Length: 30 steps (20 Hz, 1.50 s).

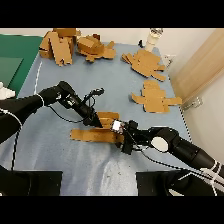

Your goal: Fold the box.

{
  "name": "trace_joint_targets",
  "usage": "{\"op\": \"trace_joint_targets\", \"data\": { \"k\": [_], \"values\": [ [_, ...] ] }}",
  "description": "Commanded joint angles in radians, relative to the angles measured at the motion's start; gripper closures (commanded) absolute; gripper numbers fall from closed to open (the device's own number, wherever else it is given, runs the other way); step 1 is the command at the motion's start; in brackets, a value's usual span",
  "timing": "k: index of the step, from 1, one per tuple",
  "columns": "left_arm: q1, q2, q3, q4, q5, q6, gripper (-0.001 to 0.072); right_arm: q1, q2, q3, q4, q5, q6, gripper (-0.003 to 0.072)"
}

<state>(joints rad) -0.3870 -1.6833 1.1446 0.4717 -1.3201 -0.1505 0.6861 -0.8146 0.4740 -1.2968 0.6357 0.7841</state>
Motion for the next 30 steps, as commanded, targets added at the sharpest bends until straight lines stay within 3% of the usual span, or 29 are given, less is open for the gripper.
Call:
{"op": "trace_joint_targets", "data": {
  "k": [1,7,11,16,23,30],
  "values": [
    [0.000,0.000,0.001,0.000,0.000,0.000,0.0700,-0.001,0.008,0.000,-0.014,0.000,0.004,0.0031],
    [0.000,0.000,0.001,0.000,0.001,0.000,0.0700,-0.001,0.003,0.000,-0.051,-0.053,0.005,0.0031],
    [0.000,0.000,0.001,0.000,0.001,0.000,0.0700,-0.049,-0.037,0.000,0.002,-0.050,-0.020,0.0031],
    [0.000,0.000,0.001,0.000,0.001,0.000,0.0700,-0.116,-0.086,0.001,0.280,-0.021,-0.360,0.0031],
    [0.000,0.000,0.001,0.000,0.001,0.000,0.0700,-0.280,-0.135,0.003,0.521,0.109,-0.679,0.0031],
    [0.000,0.000,0.001,0.000,0.000,0.000,0.0700,-0.303,-0.320,0.109,0.553,0.197,-0.845,0.0031]
  ]
}}
